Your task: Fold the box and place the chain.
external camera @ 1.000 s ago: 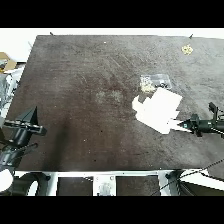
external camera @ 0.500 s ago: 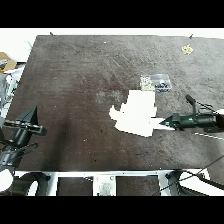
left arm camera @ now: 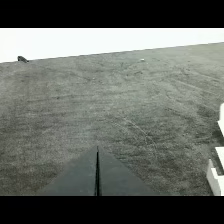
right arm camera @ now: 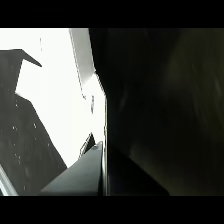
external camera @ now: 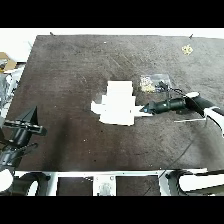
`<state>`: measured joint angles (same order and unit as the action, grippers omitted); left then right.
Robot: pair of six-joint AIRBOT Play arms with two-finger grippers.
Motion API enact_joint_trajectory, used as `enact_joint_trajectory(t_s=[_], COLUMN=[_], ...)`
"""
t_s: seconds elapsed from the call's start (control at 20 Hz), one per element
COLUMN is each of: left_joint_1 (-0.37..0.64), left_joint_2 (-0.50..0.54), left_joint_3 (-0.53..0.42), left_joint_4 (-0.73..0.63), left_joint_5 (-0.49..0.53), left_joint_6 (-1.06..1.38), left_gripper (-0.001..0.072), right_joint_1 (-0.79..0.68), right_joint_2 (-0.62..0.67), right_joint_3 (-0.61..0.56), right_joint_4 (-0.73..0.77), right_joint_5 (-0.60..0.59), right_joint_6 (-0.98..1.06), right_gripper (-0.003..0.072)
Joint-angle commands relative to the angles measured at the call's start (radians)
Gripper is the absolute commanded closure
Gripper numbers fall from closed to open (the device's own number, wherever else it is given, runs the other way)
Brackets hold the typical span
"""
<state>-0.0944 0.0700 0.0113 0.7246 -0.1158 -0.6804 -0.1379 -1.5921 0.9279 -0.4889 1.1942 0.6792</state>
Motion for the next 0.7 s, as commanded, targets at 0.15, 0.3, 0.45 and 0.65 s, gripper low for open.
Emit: enact_joint_trajectory(t_s=[0.15,0.3,0.45,0.65], left_joint_1=[0.000,0.000,0.000,0.000], left_joint_2=[0.000,0.000,0.000,-0.017], left_joint_3=[0.002,0.002,0.003,0.063], left_joint_4=[0.000,0.000,-0.018,-0.032], left_joint_5=[0.027,0.024,0.011,-0.069], left_joint_6=[0.000,-0.001,-0.002,0.001], left_gripper=[0.0699,0.0699,0.0239,0.0237], right_joint_1=[0.035,0.071,0.108,0.108], right_joint_2=[-0.072,-0.073,-0.072,-0.072], right_joint_3=[0.094,0.094,0.094,0.094], right_joint_4=[0.046,0.045,0.045,0.052], right_joint_5=[-0.074,-0.079,-0.156,-0.161], right_joint_6=[-0.033,-0.063,-0.088,-0.124], right_gripper=[0.0680,0.0680,0.0680,0.0680])
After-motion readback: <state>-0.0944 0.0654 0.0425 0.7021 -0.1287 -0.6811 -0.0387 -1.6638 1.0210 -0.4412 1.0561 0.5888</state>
